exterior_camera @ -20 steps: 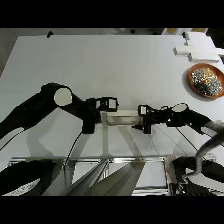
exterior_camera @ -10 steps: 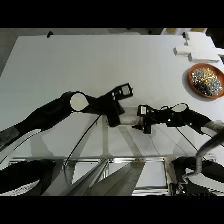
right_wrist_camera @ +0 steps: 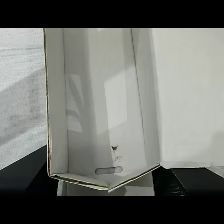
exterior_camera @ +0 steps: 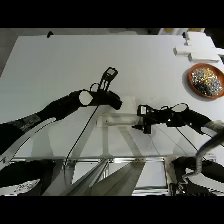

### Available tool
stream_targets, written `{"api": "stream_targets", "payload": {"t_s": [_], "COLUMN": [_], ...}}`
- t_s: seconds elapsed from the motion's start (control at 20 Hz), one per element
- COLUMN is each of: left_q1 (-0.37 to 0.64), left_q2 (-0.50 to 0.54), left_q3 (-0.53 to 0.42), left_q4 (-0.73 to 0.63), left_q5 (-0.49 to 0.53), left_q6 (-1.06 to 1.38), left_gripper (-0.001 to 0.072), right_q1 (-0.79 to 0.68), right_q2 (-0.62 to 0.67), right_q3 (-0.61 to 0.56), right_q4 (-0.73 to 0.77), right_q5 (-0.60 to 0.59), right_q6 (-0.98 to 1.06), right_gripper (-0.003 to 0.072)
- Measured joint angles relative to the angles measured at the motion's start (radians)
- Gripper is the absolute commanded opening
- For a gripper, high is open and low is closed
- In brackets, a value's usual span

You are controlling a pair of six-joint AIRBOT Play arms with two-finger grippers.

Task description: Fold the box and place the chain.

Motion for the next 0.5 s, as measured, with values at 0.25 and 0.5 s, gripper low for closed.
{"api": "stream_targets", "payload": {"t_s": [0.25,0.5], "left_q1": [0.033,0.044], "left_q2": [0.066,0.216], "left_q3": [0.0,0.0], "left_q4": [0.047,0.286], "left_q5": [-0.112,-0.346], "left_q6": [-0.021,-0.021], "left_gripper": [0.0006,0.0015], "right_q1": [0.0,0.0], "right_q2": [0.0,0.0], "right_q3": [0.0,0.0], "right_q4": [0.0,0.0], "right_q5": [0.0,0.0], "right_q6": [0.0,0.0], "right_gripper": [0.0332,0.0332]}}
